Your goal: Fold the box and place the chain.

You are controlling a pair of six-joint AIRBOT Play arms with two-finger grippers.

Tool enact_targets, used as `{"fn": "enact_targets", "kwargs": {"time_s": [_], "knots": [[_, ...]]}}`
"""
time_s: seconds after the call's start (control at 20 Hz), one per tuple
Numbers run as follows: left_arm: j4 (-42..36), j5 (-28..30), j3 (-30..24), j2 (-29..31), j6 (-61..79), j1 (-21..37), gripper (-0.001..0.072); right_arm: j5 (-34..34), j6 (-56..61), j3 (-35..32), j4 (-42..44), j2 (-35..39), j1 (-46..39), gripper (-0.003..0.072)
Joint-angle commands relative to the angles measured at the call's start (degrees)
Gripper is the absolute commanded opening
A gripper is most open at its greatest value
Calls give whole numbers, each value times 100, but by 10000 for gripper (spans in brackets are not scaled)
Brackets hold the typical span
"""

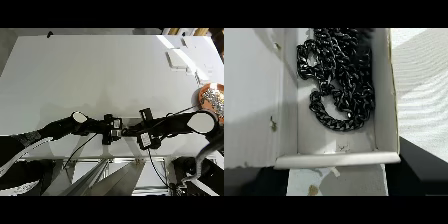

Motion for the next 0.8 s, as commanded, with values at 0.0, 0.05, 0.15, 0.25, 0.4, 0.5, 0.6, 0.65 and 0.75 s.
{"fn": "enact_targets", "kwargs": {"time_s": [0.0,0.05,0.15,0.25,0.4,0.5,0.6,0.65,0.75], "knots": [[0,0,2,2,0,2,273,-267,0,-109,35,-374,186,27],[0,0,2,2,0,2,273,-317,-2,-109,35,-463,186,81],[0,0,2,2,2,2,273,-527,-28,-105,-22,-433,186,218],[0,0,2,2,0,2,273,-708,-28,-103,-363,-181,184,242],[2,0,2,2,0,2,273,-323,-20,-92,-1104,387,-195,240],[2,0,2,2,0,2,273,229,-17,-92,-1447,723,-870,240],[0,0,2,2,0,2,273,717,-17,-94,-1808,815,-1692,238],[0,0,2,2,0,2,273,752,-7,-109,-2000,780,-2079,228],[0,0,2,2,0,2,273,610,-4,-164,-2081,649,-2662,223]]}}
